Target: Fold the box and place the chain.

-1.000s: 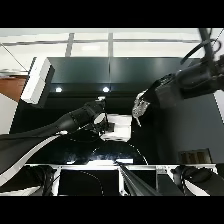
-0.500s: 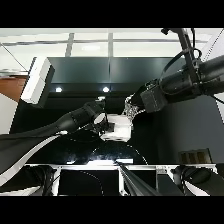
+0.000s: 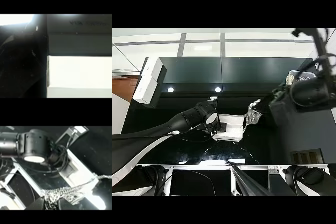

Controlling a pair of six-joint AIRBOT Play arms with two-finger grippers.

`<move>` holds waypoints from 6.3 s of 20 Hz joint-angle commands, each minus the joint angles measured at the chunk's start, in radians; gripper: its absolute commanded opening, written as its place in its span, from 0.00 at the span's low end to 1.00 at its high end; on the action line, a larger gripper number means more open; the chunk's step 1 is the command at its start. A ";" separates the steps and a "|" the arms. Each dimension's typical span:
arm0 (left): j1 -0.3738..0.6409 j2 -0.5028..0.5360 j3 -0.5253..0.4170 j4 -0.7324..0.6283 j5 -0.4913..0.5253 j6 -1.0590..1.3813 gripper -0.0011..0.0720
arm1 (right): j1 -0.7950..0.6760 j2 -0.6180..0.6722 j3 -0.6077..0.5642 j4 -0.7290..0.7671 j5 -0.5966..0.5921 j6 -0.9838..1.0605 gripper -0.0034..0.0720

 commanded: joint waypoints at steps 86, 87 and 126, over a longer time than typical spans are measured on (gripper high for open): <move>-0.001 0.000 0.000 0.004 -0.002 0.000 0.06 | -0.138 -0.314 -0.885 0.299 -0.787 -1.696 0.98; -0.001 0.000 0.000 0.004 -0.002 0.000 0.06 | -0.145 -0.314 -0.885 0.299 -0.787 -1.696 0.98; -0.001 0.000 0.000 0.003 0.000 0.000 0.06 | -0.192 0.147 -0.696 0.612 -0.380 -0.946 0.08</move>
